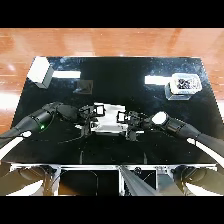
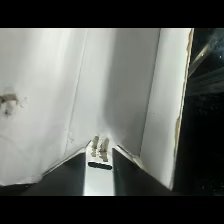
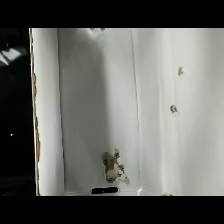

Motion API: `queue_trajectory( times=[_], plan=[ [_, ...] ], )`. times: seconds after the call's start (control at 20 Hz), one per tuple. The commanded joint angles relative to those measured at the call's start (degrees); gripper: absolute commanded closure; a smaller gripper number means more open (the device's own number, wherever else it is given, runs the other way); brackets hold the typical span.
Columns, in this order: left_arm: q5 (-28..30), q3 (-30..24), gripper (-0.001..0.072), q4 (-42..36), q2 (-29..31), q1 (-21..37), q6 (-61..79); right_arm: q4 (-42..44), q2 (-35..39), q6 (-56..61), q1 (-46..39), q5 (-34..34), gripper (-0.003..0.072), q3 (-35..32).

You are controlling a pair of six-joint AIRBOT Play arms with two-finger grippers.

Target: Fold the box and place the chain.

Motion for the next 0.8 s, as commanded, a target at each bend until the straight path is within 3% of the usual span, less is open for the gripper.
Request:
queue_trajectory(
  times=[0.0,0.1,0.15,0.2,0.25,0.5,0.75],
  plan=[
    [-0.24,0.04,0.0275,-0.37,-0.02,-0.04,-0.07,0.00,-0.02,0.00,0.04,0.02,0.0067,0.00],
    [-0.22,0.04,0.0301,-0.85,-0.02,-0.04,-0.13,0.00,-0.02,0.00,0.07,0.02,0.0067,0.00],
    [-0.22,0.04,0.0405,-0.94,-0.02,-0.04,-0.22,0.00,-0.02,0.00,0.07,0.02,0.0067,0.00],
    [-0.20,0.07,0.0577,-0.74,0.02,-0.02,-0.22,0.00,-0.02,0.00,0.07,0.02,0.0066,0.00],
    [-0.11,0.07,0.0692,-0.61,0.11,0.09,-0.24,0.00,-0.02,0.00,0.07,0.02,0.0067,0.00],
    [-0.20,0.07,0.0695,-0.07,2.43,1.07,-2.19,0.00,-0.02,0.00,0.04,0.02,0.0066,0.00],
    [-0.22,0.07,0.0695,-0.09,8.39,6.01,-4.63,0.00,-0.02,0.00,0.07,0.02,0.0067,0.00]
  ],
)
